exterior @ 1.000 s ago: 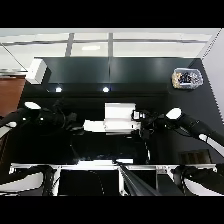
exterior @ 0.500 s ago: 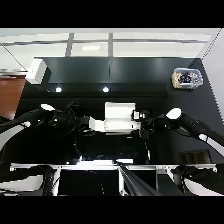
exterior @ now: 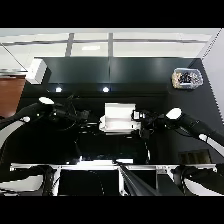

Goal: Fold the box and place the chain.

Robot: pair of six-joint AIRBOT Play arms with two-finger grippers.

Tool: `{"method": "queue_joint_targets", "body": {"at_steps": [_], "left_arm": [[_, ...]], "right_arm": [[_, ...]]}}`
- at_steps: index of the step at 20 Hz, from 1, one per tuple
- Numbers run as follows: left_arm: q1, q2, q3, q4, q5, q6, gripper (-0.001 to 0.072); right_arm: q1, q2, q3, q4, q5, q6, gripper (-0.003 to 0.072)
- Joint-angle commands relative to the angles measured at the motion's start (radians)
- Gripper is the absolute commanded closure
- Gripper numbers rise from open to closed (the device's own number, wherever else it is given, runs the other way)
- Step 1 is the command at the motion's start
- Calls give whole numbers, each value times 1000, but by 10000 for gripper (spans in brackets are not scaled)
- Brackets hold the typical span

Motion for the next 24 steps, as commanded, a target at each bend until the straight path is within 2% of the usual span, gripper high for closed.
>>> {"method": "queue_joint_targets", "body": {"at_steps": [1, 6, 8, 15, 17, 20, 24], "left_arm": [[-47, -1, 63, 18, -11, -122, -6], [-147, -1, 173, 146, -16, -274, 35], [-186, -1, 206, 190, -16, -335, 155], [-261, -1, 261, 326, 42, -491, 171], [-287, -1, 273, 360, 63, -580, 213], [-339, -1, 282, 415, 137, -660, 213], [-393, -1, 291, 595, 182, -827, 212]], "right_arm": [[0, -1, 0, 0, 0, 0, 227], [0, -1, 0, 0, 0, 1, 227], [0, -1, 0, 0, 0, 0, 227], [0, -1, 0, 0, 0, 0, 228], [0, -1, 0, 0, 0, 1, 227], [0, -1, 0, 0, 0, 0, 227], [0, -1, 0, 0, -1, 1, 227]]}}
